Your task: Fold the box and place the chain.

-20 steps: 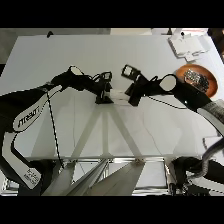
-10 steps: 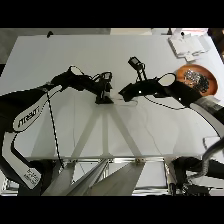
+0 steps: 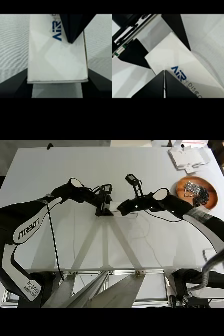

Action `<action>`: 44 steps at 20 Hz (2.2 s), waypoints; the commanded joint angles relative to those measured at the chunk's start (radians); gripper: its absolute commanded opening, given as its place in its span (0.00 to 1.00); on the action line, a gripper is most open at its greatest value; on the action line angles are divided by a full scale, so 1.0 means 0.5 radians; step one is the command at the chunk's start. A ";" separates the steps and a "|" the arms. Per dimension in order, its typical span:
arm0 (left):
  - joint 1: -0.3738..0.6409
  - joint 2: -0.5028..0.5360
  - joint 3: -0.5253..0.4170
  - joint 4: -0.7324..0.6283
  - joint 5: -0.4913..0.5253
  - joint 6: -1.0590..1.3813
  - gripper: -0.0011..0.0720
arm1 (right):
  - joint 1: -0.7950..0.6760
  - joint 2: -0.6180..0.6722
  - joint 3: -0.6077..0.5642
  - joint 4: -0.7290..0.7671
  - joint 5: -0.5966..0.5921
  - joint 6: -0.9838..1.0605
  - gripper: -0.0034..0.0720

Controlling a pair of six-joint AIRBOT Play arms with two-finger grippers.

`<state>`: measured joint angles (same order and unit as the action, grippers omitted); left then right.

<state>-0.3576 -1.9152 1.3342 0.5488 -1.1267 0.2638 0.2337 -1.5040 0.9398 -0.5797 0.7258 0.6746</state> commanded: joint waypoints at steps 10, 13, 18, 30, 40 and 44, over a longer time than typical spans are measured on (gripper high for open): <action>0.002 -0.001 0.000 -0.004 0.001 -0.003 0.64 | -0.087 0.196 -0.002 0.055 -0.045 0.012 0.06; 0.002 -0.001 0.000 -0.004 0.001 -0.003 0.64 | -0.245 0.295 -0.002 0.053 0.072 0.013 0.06; 0.001 -0.001 0.000 -0.004 0.001 -0.003 0.64 | -0.430 0.290 -0.106 -0.128 0.195 0.014 0.05; 0.002 -0.001 0.000 -0.004 0.001 -0.003 0.64 | -0.420 0.328 -0.321 -0.179 0.132 0.011 0.05; 0.002 -0.001 0.000 -0.004 0.001 -0.003 0.64 | -0.420 0.996 -0.193 -0.236 0.082 0.040 0.06; 0.001 -0.001 0.000 -0.004 0.001 -0.003 0.64 | -0.420 1.161 -0.194 -0.874 0.230 0.580 0.06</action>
<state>-0.3569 -1.9156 1.3338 0.5465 -1.1271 0.2619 0.0238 -0.9852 0.8413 -0.7910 0.7864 0.7918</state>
